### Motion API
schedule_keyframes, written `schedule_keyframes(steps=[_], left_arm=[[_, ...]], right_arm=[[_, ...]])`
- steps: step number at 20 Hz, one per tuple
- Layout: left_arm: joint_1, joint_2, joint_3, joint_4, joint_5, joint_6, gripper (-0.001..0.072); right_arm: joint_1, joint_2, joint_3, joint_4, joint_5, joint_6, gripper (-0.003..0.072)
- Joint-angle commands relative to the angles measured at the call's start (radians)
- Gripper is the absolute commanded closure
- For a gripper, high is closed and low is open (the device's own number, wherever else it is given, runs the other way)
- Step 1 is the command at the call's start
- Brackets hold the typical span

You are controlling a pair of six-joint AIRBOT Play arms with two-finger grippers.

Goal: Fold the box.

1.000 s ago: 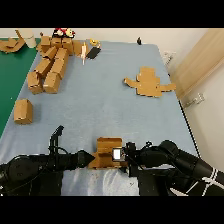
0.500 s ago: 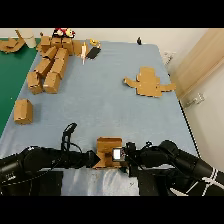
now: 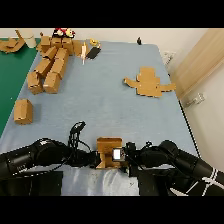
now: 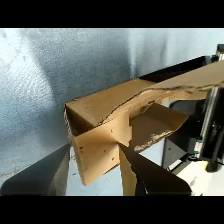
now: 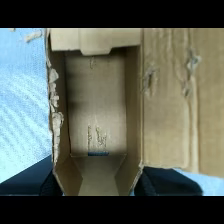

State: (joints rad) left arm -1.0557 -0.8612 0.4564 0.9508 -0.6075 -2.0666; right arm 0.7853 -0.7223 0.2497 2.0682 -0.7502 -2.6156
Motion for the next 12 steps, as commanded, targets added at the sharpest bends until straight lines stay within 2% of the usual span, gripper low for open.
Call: schedule_keyframes(steps=[1, 4, 8, 12], left_arm=[[-0.047, -0.055, 0.054, 0.111, -0.032, -0.105, 0.0265], [-0.074, -0.125, 0.103, 0.126, -0.048, -0.129, 0.0264], [-0.079, -0.207, 0.186, 0.251, -0.155, -0.274, 0.0265], [-0.079, -0.283, 0.272, 0.27, -0.226, -0.291, 0.0268]], right_arm=[[0.0, 0.0, 0.0, 0.0, 0.0, 0.0, 0.0227], [0.0, 0.0, 0.0, 0.0, 0.0, 0.0, 0.0227], [0.0, 0.0, 0.0, 0.0, 0.0, 0.0, 0.0227], [0.0, 0.0, 0.0, 0.0, 0.0, 0.0, 0.0227]])
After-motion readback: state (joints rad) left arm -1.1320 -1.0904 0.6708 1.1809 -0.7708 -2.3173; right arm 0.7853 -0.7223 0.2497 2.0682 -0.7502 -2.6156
